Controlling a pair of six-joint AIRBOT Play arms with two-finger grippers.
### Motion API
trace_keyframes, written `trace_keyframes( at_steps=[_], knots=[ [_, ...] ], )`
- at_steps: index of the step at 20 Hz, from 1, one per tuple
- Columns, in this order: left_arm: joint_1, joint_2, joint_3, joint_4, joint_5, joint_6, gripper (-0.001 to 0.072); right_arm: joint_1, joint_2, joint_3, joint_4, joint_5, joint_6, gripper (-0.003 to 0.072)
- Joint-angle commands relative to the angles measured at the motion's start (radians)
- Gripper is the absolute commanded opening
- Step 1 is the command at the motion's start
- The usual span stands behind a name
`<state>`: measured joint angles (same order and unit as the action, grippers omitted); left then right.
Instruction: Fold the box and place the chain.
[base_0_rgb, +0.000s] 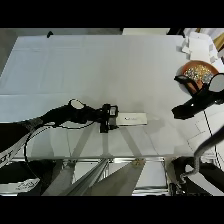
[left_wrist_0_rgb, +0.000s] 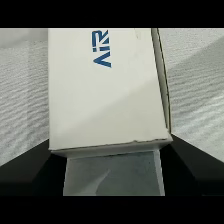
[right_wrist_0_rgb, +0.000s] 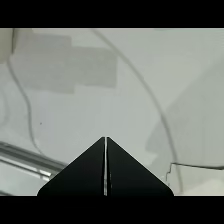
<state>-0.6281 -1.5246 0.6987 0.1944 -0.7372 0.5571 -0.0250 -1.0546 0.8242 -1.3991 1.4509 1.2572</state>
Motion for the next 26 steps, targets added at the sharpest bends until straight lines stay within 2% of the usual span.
trace_keyframes(
  at_steps=[1,26],
  knots=[
    [0.001,0.000,0.001,0.000,0.000,0.000,0.0073,-0.022,-0.012,-0.094,-0.001,-0.064,0.003,0.0016],
    [0.001,0.000,0.001,0.000,0.000,0.000,0.0073,-0.022,-0.011,-0.107,-0.014,-0.079,0.003,0.0017]
  ],
)
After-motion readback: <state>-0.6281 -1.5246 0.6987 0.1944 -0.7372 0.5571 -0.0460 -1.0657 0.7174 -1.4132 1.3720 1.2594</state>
